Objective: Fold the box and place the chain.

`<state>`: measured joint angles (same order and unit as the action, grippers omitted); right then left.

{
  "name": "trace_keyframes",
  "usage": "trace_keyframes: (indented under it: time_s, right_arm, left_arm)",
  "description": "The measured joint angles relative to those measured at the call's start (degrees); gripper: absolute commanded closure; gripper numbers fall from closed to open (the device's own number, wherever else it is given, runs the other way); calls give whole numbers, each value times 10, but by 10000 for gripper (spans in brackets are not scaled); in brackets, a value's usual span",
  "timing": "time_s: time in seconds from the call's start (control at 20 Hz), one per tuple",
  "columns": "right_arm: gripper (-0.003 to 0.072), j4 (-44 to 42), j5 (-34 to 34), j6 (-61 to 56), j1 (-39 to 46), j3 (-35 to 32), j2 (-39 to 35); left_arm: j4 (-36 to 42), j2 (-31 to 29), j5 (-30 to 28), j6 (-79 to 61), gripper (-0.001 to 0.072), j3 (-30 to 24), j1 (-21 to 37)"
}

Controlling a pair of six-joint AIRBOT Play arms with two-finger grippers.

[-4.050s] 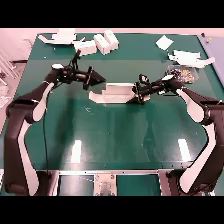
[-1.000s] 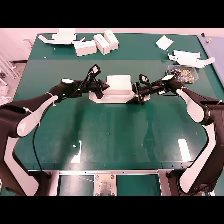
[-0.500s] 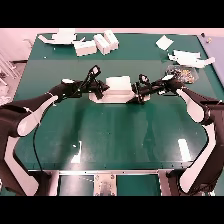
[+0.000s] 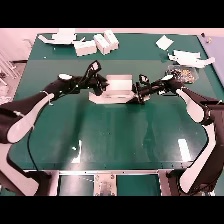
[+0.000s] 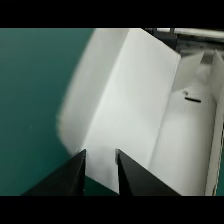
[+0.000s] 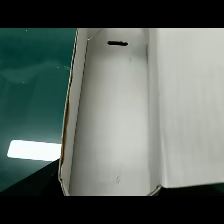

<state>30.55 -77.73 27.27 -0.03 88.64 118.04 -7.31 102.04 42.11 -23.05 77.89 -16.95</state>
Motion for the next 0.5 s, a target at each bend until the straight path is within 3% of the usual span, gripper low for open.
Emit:
trace_keyframes:
  time_s: [0.05,0.2,0.5]
  right_arm:
    - [192,0,0,0,0,0,0]
    - [192,0,0,0,0,0,0]
    - [192,0,0,0,0,0,0]
  left_arm:
    - [-5,-14,0,0,294,0,0]
    - [-45,-51,17,17,295,0,3]
    - [-158,-75,131,92,293,-3,44]
